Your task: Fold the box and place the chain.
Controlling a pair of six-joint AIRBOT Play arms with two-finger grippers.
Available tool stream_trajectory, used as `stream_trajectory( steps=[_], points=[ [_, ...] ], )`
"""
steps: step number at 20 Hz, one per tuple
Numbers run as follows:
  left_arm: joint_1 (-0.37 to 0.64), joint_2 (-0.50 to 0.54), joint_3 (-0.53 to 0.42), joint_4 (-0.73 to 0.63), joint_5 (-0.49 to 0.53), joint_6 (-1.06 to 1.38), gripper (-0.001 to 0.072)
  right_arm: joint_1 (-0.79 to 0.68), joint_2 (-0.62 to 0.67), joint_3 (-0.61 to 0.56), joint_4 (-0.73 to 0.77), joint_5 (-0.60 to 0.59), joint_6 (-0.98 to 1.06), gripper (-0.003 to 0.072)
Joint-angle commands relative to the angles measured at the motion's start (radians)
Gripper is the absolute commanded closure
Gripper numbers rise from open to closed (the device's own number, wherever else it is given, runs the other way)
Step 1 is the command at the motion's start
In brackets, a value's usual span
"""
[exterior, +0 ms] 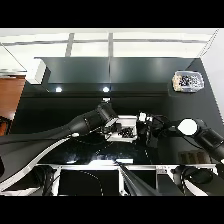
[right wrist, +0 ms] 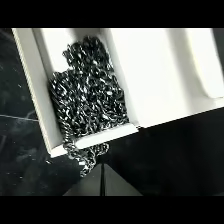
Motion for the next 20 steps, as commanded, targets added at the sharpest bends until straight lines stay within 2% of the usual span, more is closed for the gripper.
stream_trajectory(
  steps=[1, 2, 3, 4, 6, 9, 14, 15, 16, 20],
  points=[
    [0.000, 0.000, 0.000, 0.000, 0.002, 0.000, 0.0680, 0.000, 0.032, 0.021, -0.060, 0.052, 0.076, 0.0672],
    [0.000, 0.000, 0.000, 0.000, 0.002, 0.000, 0.0680, 0.000, 0.032, 0.006, -0.095, 0.042, 0.076, 0.0557],
    [0.000, 0.000, 0.000, 0.000, 0.002, 0.000, 0.0680, 0.000, 0.032, -0.015, -0.117, 0.018, 0.075, 0.0235],
    [0.000, 0.000, 0.000, 0.000, 0.002, 0.000, 0.0680, 0.000, 0.028, -0.046, -0.108, -0.032, 0.075, 0.0050],
    [0.000, 0.000, 0.000, 0.000, 0.002, 0.000, 0.0680, 0.000, 0.002, -0.098, -0.017, -0.106, -0.003, 0.0050],
    [0.000, 0.000, 0.000, 0.000, 0.002, 0.000, 0.0680, 0.000, -0.062, -0.111, 0.102, -0.125, -0.246, 0.0051],
    [0.000, 0.000, 0.000, 0.000, 0.000, 0.000, 0.0680, 0.000, -0.150, -0.111, 0.212, -0.157, -0.432, 0.0064],
    [0.000, 0.000, 0.000, 0.000, 0.000, 0.000, 0.0680, 0.000, -0.150, -0.111, 0.214, -0.163, -0.431, 0.0168],
    [0.000, 0.000, 0.000, 0.000, 0.001, 0.000, 0.0680, 0.001, -0.150, -0.111, 0.215, -0.162, -0.431, 0.0212],
    [0.000, 0.000, 0.000, 0.000, 0.002, 0.000, 0.0680, 0.001, -0.153, -0.111, 0.221, -0.174, -0.431, 0.0212]
  ],
)
